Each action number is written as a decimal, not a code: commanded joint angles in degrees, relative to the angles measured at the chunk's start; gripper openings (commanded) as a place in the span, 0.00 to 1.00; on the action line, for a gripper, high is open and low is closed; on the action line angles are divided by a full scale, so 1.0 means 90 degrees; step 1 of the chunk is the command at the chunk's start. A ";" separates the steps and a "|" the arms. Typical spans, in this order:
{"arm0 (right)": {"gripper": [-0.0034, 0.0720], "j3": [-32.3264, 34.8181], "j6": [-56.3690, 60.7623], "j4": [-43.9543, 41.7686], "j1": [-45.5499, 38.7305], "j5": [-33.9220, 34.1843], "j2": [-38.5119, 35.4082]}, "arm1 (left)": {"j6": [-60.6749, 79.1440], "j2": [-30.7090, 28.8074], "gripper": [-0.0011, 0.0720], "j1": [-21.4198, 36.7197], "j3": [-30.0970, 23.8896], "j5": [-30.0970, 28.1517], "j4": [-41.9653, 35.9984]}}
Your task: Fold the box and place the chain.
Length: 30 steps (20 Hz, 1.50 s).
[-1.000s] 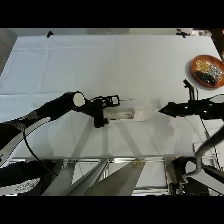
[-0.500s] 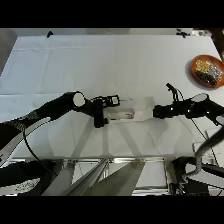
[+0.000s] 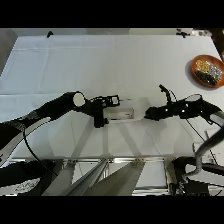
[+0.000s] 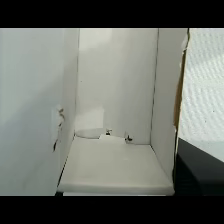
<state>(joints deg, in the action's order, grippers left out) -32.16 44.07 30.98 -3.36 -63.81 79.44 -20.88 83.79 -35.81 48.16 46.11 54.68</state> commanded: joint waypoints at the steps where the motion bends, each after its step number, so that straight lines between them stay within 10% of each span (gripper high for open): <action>1: 0.39 -0.0017 -0.0138 -0.0401 0.0015 -0.0500 0.0010 | 0.0002 -0.0005 0.49 0.0000 0.0000 0.0000 0.0002; 17: 0.49 -0.0209 -0.0563 -0.1086 0.0814 -0.0493 -0.0316 | 0.0002 -0.0005 0.49 0.0000 0.0000 -0.0002 0.0002; 30: 0.50 -0.1489 0.1921 0.1574 0.2055 0.0493 -0.0542 | 0.0002 -0.0005 0.49 0.0000 0.0000 0.0000 0.0002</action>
<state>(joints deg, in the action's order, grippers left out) -42.78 55.16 39.16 11.79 -62.41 74.63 -20.86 83.79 -35.81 48.16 46.11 54.68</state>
